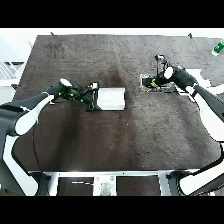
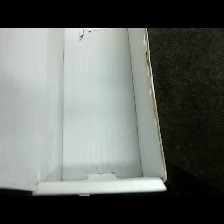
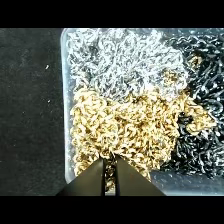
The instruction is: Fold the box and place the chain.
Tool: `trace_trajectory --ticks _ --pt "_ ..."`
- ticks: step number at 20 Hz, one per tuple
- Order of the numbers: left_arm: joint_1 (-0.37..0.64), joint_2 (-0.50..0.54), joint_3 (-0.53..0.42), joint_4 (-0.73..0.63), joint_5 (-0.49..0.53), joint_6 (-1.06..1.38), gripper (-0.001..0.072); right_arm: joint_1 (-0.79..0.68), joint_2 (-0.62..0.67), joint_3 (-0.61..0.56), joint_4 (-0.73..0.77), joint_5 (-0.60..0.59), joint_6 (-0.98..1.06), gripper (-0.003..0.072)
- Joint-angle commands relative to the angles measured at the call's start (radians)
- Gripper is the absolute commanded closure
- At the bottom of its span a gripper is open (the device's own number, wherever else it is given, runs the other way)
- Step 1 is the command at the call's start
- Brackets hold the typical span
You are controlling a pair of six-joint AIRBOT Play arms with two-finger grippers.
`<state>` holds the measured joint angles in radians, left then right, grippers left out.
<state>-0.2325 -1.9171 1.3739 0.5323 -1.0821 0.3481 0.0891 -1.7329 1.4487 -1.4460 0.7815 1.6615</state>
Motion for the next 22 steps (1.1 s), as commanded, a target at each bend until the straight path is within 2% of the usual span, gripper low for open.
trace_trajectory --ticks 1,7,13,18,22 --pt "0.001 0.000 0.000 0.000 0.000 0.000 0.0093 0.000 0.048 0.004 -0.010 -0.004 -0.002 0.0673" --pt "0.000 0.000 0.000 0.000 0.000 0.000 0.0093 0.000 0.197 0.004 -0.039 -0.004 -0.016 0.0674" --pt "0.000 0.000 0.000 0.000 0.000 0.000 0.0093 0.031 0.465 0.005 -0.038 -0.005 -0.048 0.0674" --pt "0.000 0.000 0.000 0.000 0.000 0.000 0.0093 0.091 0.695 0.006 -0.039 -0.078 -0.078 0.0675" --pt "0.000 0.000 0.000 0.000 0.000 0.000 0.0093 0.160 0.786 0.006 -0.039 -0.101 -0.097 0.0675"
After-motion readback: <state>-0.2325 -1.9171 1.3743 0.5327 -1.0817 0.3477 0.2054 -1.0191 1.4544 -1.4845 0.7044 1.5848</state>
